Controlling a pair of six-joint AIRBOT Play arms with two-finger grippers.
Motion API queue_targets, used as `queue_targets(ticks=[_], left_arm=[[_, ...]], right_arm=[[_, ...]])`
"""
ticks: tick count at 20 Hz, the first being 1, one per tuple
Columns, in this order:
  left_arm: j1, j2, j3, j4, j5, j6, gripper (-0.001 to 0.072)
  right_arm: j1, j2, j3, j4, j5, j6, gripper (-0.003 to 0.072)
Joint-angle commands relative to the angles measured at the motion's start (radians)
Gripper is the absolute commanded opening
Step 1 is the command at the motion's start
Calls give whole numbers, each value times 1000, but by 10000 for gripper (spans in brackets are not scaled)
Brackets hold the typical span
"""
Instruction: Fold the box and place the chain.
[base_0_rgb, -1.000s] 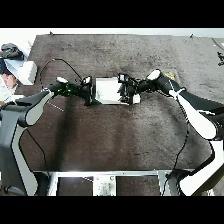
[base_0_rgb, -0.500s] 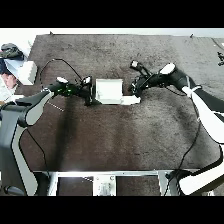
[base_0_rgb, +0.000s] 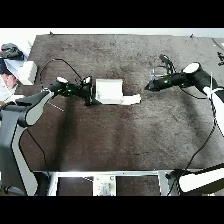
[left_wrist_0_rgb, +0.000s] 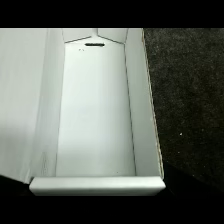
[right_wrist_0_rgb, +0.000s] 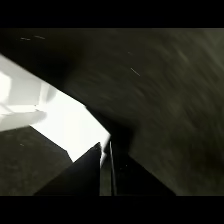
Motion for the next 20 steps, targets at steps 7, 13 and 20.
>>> queue_targets(ticks=[7,13,20], left_arm=[[0,0,0,0,0,0,470],[0,0,0,0,0,0,470],[0,0,0,0,0,1,470]], right_arm=[[-9,-54,-154,78,-84,70,82],[51,-113,-154,301,-34,-72,81],[87,-110,-134,382,18,-74,83]])
